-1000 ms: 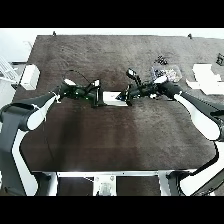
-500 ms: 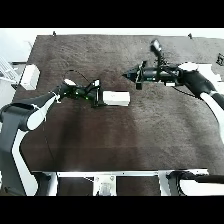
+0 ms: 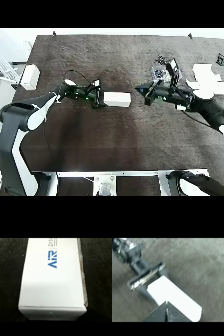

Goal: Fold the box and place the chain.

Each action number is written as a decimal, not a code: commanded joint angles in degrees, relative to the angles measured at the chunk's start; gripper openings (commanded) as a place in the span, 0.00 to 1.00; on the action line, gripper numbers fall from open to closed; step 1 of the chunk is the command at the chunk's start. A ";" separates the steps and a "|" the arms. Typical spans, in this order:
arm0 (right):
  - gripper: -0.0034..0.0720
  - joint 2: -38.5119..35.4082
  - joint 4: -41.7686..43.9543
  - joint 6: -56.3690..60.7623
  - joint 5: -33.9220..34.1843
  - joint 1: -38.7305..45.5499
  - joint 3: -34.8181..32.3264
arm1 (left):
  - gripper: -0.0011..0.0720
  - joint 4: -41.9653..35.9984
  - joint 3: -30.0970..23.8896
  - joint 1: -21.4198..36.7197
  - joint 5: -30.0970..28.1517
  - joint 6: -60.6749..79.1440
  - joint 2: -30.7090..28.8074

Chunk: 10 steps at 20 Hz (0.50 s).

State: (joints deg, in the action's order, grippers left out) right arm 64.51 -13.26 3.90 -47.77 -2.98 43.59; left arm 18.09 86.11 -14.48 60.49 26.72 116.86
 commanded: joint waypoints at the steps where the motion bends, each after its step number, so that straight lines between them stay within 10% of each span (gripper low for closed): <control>1: 0.05 -1.01 0.20 -0.04 1.97 0.33 -3.63 | 0.04 -3.89 0.17 0.85 0.15 -4.81 -1.20; 6: 0.05 -1.01 0.22 0.33 4.94 0.33 -3.65 | 0.03 -4.85 -1.62 5.14 -6.84 -14.93 -11.72; 10: 0.05 -1.01 0.22 1.73 4.92 0.31 -3.82 | 0.03 -4.92 -8.74 9.05 -27.91 -19.45 -25.75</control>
